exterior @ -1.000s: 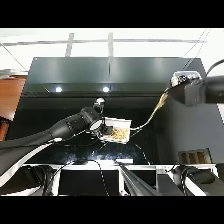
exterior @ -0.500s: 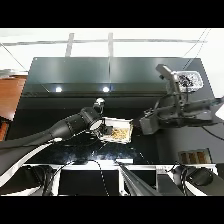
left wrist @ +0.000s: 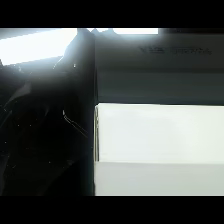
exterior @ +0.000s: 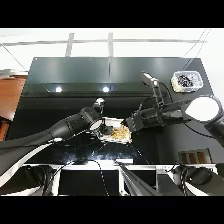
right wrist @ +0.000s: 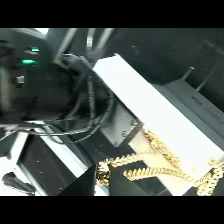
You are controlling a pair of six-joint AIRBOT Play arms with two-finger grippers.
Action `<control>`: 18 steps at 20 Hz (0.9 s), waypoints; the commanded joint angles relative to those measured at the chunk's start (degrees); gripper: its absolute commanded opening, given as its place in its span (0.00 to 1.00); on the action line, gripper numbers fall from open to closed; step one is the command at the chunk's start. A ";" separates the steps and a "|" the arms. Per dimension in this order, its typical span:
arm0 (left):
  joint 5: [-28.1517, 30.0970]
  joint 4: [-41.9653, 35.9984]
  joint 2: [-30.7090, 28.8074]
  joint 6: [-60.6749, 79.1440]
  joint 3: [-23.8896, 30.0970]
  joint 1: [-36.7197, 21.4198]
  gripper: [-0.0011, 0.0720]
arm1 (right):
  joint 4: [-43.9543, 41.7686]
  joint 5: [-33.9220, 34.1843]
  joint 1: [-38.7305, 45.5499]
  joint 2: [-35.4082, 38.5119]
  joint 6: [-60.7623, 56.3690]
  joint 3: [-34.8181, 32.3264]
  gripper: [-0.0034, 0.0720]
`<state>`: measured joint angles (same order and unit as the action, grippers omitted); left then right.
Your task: Fold the box and place the chain.
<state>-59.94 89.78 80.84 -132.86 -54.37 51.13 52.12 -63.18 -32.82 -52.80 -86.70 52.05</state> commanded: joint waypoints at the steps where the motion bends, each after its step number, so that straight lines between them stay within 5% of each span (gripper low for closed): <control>1: 0.09 0.00 0.00 0.00 0.02 -0.04 0.06 | 0.66 -0.98 0.59 -1.33 0.33 -0.09 0.78; 2: 0.11 0.02 0.00 0.00 0.02 -0.04 0.06 | 0.04 -3.28 2.14 -1.14 0.37 -0.04 0.95; 5: 0.11 0.17 0.00 0.00 0.02 -0.04 0.06 | 6.69 -10.73 10.03 2.21 2.60 -0.07 0.95; 7: -0.13 0.15 0.00 0.00 0.02 -0.04 0.06 | 19.19 -12.98 16.20 5.77 6.16 -1.44 0.95; 9: -0.15 0.15 0.00 0.00 0.02 -0.04 0.06 | 23.12 -10.14 20.06 7.76 15.58 -7.45 0.95; 13: -0.26 0.15 0.00 0.00 0.02 -0.04 0.06 | 11.02 0.52 17.81 7.74 32.09 -23.30 0.95; 18: -0.48 -0.07 -0.02 0.00 0.02 -0.04 0.06 | 8.20 14.47 7.28 7.54 52.72 -30.36 0.95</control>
